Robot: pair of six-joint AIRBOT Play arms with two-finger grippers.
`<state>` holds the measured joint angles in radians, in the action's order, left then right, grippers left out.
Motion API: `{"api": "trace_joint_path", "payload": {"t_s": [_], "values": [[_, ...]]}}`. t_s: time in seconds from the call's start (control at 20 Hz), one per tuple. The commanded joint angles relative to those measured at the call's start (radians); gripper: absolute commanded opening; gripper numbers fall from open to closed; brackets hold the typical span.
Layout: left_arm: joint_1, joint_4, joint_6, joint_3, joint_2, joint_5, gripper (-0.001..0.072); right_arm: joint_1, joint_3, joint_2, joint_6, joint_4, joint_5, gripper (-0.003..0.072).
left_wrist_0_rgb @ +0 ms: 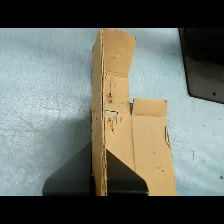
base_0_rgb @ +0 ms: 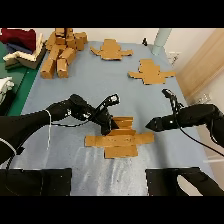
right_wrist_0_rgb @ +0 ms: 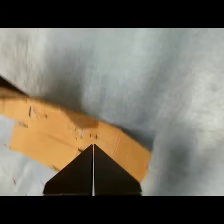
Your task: Fold the box.
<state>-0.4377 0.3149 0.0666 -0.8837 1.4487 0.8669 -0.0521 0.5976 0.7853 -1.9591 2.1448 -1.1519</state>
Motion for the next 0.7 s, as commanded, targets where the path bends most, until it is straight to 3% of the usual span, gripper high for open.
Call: {"api": "trace_joint_path", "payload": {"t_s": [0.0, 0.25, 0.3, 0.35, 0.4, 0.5, 0.65], "values": [[0.001, 0.000, -0.007, 0.000, 0.000, 0.000, 0.0015, -0.154, -0.001, -0.106, 0.034, -0.155, -0.085, 0.0003], [0.001, 0.000, -0.007, 0.000, 0.000, 0.000, 0.0015, -0.628, -0.113, -0.288, 0.100, -0.259, 0.060, 0.0006], [0.001, 0.000, -0.007, 0.000, 0.000, 0.000, 0.0015, -0.731, -0.155, -0.300, 0.100, -0.301, 0.113, 0.0109], [0.001, 0.000, -0.007, 0.000, 0.000, -0.001, 0.0015, -0.815, -0.189, -0.296, 0.100, -0.357, 0.168, 0.0388], [0.001, 0.000, -0.007, 0.000, 0.000, -0.001, 0.0015, -0.892, -0.220, -0.280, 0.093, -0.436, 0.227, 0.0576], [0.001, 0.000, -0.006, 0.000, 0.000, 0.000, 0.0015, -0.987, -0.242, -0.219, 0.092, -0.578, 0.290, 0.0587], [0.001, 0.000, -0.007, 0.000, 0.000, -0.001, 0.0015, -1.009, -0.241, -0.104, 0.092, -0.685, 0.341, 0.0587]]}}
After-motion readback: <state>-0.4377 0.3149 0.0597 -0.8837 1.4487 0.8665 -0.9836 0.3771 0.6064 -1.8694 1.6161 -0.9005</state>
